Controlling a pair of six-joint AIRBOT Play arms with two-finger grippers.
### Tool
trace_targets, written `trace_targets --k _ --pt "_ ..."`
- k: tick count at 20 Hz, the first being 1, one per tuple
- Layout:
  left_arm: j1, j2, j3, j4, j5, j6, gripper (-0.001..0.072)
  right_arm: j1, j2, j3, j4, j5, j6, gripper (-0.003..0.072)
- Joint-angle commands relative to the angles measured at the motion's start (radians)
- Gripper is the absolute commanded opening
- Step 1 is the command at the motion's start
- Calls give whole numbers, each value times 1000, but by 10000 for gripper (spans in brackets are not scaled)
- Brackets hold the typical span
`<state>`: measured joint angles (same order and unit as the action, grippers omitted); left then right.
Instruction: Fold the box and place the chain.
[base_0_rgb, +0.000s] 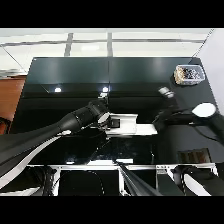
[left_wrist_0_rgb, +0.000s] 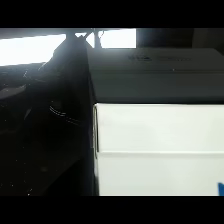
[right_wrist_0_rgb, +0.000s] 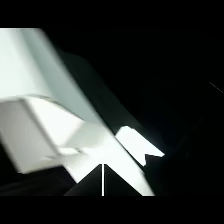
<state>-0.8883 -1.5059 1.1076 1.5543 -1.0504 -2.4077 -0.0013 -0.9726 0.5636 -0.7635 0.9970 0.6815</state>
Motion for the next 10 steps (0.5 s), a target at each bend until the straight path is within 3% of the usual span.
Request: trace_targets --k 1,4,10 --pt "1 1 1 0 0 -1 27 -361 46 -24 -224 60 488 8" --pt "1 1 1 0 -1 -1 26 -528 -55 -99 -145 120 550 9" --pt "1 1 1 0 -1 -1 27 -267 -308 -113 131 179 252 9"
